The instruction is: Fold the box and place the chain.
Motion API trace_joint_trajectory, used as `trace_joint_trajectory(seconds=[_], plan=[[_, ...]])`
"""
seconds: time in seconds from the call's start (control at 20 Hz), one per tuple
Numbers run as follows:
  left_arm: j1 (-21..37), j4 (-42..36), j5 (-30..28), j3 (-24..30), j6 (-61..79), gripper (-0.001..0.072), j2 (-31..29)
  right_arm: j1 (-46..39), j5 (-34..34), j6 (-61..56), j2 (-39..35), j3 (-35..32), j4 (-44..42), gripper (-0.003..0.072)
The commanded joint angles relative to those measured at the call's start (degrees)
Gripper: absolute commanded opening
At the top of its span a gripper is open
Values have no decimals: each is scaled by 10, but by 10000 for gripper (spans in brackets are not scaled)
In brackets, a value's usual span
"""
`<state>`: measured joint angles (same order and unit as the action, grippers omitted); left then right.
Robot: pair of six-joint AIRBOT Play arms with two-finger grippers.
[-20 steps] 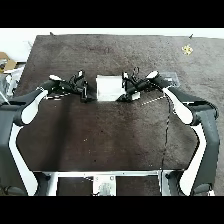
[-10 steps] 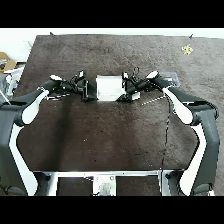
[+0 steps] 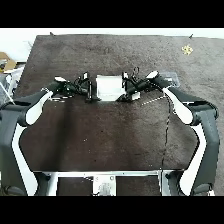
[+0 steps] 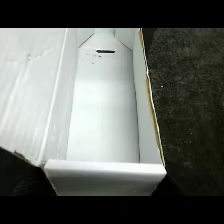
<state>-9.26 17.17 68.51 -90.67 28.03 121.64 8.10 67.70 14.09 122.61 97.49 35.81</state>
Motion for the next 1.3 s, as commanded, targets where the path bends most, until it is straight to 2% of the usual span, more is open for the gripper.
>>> trace_joint_trajectory(seconds=[0.0, 0.45, 0.7, 1.15, 1.2, 1.25], plan=[[-3, -14, -1, 0, -1, 720, 9, 0, 0, 0, 0, 0, 0, 447], [-3, -17, 3, -1, 25, 711, 18, 0, 0, 0, 0, 0, 0, 448], [-6, -17, 9, -32, 20, 711, 25, 0, 0, 0, 0, 0, 0, 447], [-8, -1, 20, -35, 9, 711, 36, 0, 0, 0, 0, 0, 0, 447], [-8, 0, 21, -35, 9, 666, 37, 0, 0, 0, 0, 0, 0, 447], [-8, 0, 23, -35, 9, 661, 37, 0, 0, 0, 0, 0, 0, 447]])
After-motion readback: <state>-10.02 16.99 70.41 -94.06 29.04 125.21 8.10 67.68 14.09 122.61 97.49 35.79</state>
